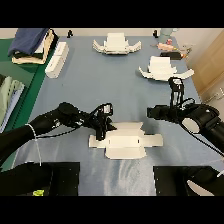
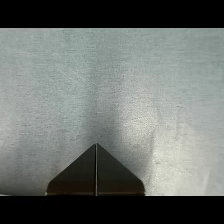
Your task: Fold the box.
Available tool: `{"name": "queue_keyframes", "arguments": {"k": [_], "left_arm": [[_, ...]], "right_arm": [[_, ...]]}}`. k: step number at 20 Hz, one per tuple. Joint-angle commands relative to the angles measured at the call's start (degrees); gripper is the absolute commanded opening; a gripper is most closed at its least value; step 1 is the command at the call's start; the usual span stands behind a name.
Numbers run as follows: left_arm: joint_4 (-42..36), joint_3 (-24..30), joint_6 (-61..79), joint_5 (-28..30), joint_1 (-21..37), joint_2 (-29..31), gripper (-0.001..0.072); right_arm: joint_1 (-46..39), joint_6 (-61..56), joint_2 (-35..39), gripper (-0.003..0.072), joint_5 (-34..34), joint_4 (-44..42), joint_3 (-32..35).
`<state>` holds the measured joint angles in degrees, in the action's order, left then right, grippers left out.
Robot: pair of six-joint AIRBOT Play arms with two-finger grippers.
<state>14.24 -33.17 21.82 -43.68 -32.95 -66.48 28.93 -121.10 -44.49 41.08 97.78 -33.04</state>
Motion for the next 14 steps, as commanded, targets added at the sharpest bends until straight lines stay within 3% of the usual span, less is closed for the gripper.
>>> {"name": "queue_keyframes", "arguments": {"k": [1, 8, 14], "left_arm": [[0.2, 0.8, -0.4, 0.2, -0.3, -0.4, 0.0015], [0.1, 2.0, -1.7, 1.6, -0.3, 0.5, 0.0015], [-0.2, 1.8, 6.3, 7.2, -0.3, 8.5, 0.0012]], "right_arm": [[0.0, 0.0, 0.0, 0.0001, 0.0, 0.0, 0.0], [0.0, 0.0, 0.0, 0.0001, 0.0, 0.0, 0.0], [0.0, 0.0, 0.0, 0.0001, -0.2, 0.0, 0.0]]}}
